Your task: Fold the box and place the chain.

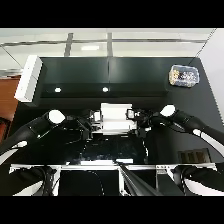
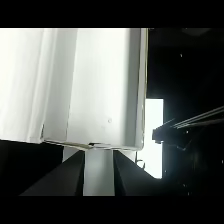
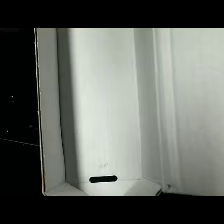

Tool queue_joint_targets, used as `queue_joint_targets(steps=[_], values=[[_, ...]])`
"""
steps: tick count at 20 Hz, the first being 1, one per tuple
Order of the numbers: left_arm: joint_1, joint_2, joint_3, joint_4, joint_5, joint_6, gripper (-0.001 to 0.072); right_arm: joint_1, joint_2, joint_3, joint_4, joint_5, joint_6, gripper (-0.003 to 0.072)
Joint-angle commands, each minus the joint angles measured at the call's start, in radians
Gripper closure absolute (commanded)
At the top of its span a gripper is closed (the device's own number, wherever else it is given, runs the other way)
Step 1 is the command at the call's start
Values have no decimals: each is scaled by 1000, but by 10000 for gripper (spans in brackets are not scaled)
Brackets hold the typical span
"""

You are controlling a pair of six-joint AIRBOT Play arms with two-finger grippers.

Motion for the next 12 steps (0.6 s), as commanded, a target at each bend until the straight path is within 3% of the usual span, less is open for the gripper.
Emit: queue_joint_targets(steps=[1, 6, 12], values=[[-1, -31, 1, -137, 14, 29, 491, 0, -1, 0, 0, 1, 0, 263], [-6, -70, 3, -231, 15, 60, 491, 0, -1, 0, 0, 1, 0, 263], [-15, -89, 3, -241, 19, 81, 497, 0, -1, 0, 0, 1, 0, 263]])
